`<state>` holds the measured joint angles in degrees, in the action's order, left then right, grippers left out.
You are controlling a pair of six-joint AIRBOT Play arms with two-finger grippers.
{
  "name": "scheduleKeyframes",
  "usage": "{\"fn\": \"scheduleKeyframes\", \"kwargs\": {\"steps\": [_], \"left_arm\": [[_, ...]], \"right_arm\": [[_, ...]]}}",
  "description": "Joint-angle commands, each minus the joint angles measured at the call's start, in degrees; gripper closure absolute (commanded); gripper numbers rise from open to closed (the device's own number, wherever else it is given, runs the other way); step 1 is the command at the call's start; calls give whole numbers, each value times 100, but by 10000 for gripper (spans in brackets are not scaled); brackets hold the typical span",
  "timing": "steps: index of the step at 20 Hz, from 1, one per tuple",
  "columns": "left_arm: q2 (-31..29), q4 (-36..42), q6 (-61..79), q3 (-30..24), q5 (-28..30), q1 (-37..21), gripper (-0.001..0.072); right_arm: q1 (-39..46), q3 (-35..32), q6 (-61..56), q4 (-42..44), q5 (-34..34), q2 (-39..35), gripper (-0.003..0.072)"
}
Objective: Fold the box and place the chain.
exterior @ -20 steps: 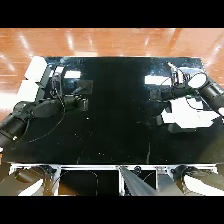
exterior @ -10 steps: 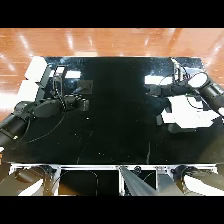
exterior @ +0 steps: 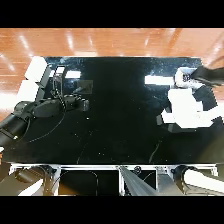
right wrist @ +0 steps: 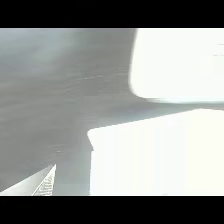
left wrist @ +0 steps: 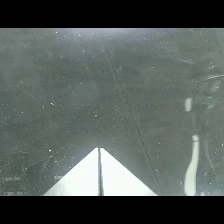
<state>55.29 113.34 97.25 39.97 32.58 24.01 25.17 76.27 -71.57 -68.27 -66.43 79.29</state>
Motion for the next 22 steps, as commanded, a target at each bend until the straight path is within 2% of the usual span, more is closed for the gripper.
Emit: {"fn": "scheduleKeyframes", "kwargs": {"steps": [1, 5, 8, 11, 15, 19, 22], "left_arm": [[2, -4, 2, 2, -48, -2, 688], [2, -22, 2, 2, -271, -2, 688], [2, -22, 0, 2, -492, -2, 688], [2, -22, 0, 2, -566, -2, 688], [2, -22, 2, 2, -566, -2, 688], [2, -22, 0, 2, -564, -2, 688], [2, -22, 0, 2, -564, -2, 688]], "right_arm": [[1587, 789, 402, -562, -1252, 739, -34], [2865, 863, 1388, 138, -1718, 1480, -34], [3379, 863, 1620, 754, -2251, 1980, -34], [3379, 861, 1637, 424, -2485, 2310, -34], [3110, 914, 1884, 463, -2634, 2638, -34], [2789, 1388, 1871, 614, -2767, 2929, -34], [2610, 1394, 1867, 610, -2865, 2992, -34]]}}
